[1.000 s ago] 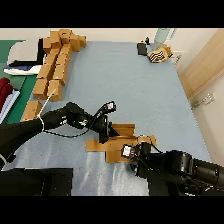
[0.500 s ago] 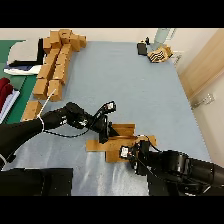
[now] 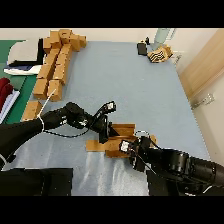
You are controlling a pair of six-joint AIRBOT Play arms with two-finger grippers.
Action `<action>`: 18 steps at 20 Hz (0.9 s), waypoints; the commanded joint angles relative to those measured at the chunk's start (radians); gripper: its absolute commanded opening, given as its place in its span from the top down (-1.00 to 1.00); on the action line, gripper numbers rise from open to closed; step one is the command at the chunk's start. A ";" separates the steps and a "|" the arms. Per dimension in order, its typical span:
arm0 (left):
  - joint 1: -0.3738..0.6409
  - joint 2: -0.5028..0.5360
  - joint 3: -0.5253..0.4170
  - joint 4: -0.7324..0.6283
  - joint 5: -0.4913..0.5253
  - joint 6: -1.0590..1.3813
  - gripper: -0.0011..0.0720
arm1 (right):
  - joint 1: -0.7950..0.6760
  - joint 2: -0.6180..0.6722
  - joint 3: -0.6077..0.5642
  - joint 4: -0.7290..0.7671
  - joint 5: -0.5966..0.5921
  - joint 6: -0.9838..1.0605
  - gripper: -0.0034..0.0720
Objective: Fold the box.
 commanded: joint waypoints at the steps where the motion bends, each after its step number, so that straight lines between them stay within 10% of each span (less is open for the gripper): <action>1: 0.000 0.000 0.000 0.000 0.000 0.001 0.93 | -0.008 0.008 0.006 -0.024 -0.004 0.021 -0.99; 12: 0.000 0.000 0.000 0.000 0.000 0.000 0.93 | -0.206 0.124 -0.002 0.047 0.065 -0.261 -0.99; 18: 0.000 0.000 0.000 0.000 0.000 0.001 0.93 | -0.567 0.013 0.024 0.749 0.058 -1.186 -0.99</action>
